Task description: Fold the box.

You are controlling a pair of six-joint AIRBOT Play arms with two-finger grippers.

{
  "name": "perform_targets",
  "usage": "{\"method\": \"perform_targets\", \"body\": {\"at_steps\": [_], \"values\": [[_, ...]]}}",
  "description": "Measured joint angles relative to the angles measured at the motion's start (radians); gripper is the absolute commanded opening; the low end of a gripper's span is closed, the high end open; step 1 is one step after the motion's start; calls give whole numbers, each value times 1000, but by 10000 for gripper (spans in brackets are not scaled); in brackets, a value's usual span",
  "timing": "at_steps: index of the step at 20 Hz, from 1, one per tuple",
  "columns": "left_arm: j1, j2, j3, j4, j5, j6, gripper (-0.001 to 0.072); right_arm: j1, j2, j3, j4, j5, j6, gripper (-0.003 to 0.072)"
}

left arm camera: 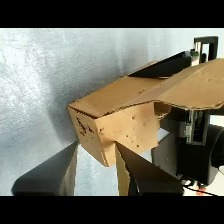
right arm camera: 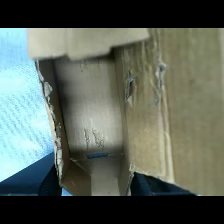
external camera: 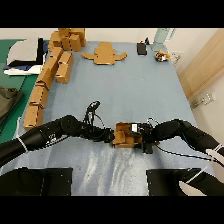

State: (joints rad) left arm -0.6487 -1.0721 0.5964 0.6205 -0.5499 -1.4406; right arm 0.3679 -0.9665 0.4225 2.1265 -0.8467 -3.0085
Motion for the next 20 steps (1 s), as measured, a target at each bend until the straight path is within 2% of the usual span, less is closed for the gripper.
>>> {"method": "perform_targets", "body": {"at_steps": [14, 15, 16, 20], "values": [[0, -23, 6, -27, 8, -18, 367, 0, 0, 0, 0, 0, 0, 468], [0, -24, 6, -31, 10, -18, 451, 0, 0, 0, 0, 0, 0, 468], [0, -24, 8, -35, 8, -18, 490, 0, 0, 0, 0, 0, 0, 468], [0, -24, 13, -42, -16, -19, 490, 0, 0, 0, 0, 0, 0, 468]]}}
